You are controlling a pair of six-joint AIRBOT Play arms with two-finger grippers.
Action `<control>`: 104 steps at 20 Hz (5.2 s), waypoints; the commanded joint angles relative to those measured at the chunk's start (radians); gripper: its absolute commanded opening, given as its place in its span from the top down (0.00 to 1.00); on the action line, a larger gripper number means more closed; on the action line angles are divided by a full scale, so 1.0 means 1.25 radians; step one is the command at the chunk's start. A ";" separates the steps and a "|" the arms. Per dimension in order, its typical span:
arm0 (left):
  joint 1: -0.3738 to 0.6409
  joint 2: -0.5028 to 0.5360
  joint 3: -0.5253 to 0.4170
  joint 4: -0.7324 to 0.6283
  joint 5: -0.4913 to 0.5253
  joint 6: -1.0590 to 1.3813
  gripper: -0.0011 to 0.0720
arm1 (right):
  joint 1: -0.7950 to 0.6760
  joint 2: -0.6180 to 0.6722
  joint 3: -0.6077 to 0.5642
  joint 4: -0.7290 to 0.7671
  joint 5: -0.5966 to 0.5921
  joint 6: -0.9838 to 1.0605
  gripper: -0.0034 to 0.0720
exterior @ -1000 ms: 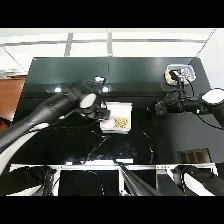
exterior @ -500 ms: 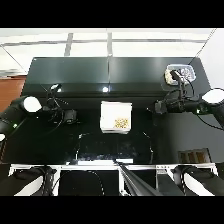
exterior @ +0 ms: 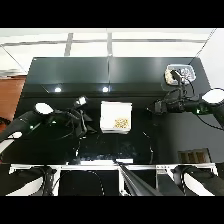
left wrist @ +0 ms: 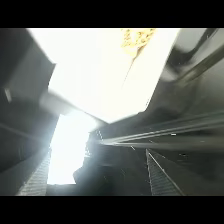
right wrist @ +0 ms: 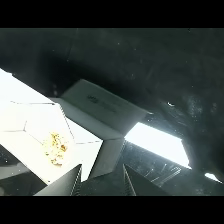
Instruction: Fold the box and place the chain.
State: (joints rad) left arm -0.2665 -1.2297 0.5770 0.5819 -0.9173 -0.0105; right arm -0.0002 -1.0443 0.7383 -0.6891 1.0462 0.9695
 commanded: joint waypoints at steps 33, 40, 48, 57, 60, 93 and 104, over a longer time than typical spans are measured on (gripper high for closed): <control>-0.155 -0.120 0.100 0.001 0.128 0.218 0.05 | 0.032 -0.001 0.001 0.018 -0.027 0.000 0.53; -0.172 -0.120 0.100 0.001 0.125 0.221 0.34 | 0.089 -0.032 0.001 0.016 -0.151 0.019 0.52; -0.172 -0.120 0.100 0.001 0.126 0.221 0.51 | 0.128 -0.046 0.001 0.186 -0.267 0.035 0.03; -0.172 -0.120 0.100 0.001 0.126 0.221 0.51 | 0.210 -0.070 0.015 0.063 -0.083 -0.276 0.03; -0.172 -0.120 0.100 0.001 0.126 0.221 0.51 | 0.229 -0.071 0.015 0.028 -0.051 -0.444 0.03; -0.172 -0.120 0.100 0.001 0.126 0.221 0.51 | 0.302 -0.092 0.014 -0.024 -0.065 -0.620 0.63; -0.172 -0.120 0.100 0.001 0.126 0.221 0.51 | 0.303 -0.094 0.012 -0.035 -0.065 -0.620 0.58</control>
State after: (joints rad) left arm -0.4820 -1.3796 0.7021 0.5831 -0.7605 0.2653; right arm 0.3775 -1.1603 0.7547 -0.7212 0.9657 0.1944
